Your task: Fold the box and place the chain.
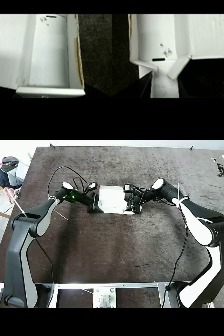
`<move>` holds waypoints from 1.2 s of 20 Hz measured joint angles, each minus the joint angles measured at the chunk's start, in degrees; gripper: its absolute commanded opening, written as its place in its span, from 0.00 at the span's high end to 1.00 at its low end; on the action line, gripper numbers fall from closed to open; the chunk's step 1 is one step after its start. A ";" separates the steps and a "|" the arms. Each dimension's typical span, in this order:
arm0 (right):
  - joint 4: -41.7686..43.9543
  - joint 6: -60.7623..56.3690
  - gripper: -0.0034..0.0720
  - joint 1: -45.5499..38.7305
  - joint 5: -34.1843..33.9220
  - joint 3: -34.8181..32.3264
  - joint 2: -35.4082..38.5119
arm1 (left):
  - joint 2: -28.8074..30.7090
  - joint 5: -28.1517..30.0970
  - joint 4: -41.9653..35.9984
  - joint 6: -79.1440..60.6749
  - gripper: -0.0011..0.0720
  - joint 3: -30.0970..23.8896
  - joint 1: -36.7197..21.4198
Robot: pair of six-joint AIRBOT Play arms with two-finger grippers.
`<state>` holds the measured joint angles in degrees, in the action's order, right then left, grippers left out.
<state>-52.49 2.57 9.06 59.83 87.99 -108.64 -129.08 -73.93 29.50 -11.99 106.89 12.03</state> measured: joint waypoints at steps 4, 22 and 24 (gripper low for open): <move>0.24 0.00 0.50 0.48 -0.46 0.00 0.00 | 0.00 0.00 0.00 -0.02 0.25 0.00 0.00; 8.31 3.50 0.48 2.60 -0.63 0.00 -0.55 | 0.00 -0.02 0.04 -0.17 0.25 0.00 0.00; 8.00 3.72 0.15 2.73 -0.79 0.00 -0.59 | 0.00 0.00 0.02 -0.13 0.25 0.00 0.00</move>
<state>-44.49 6.28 11.79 59.05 87.99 -109.23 -129.08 -73.93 29.52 -12.12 106.89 12.03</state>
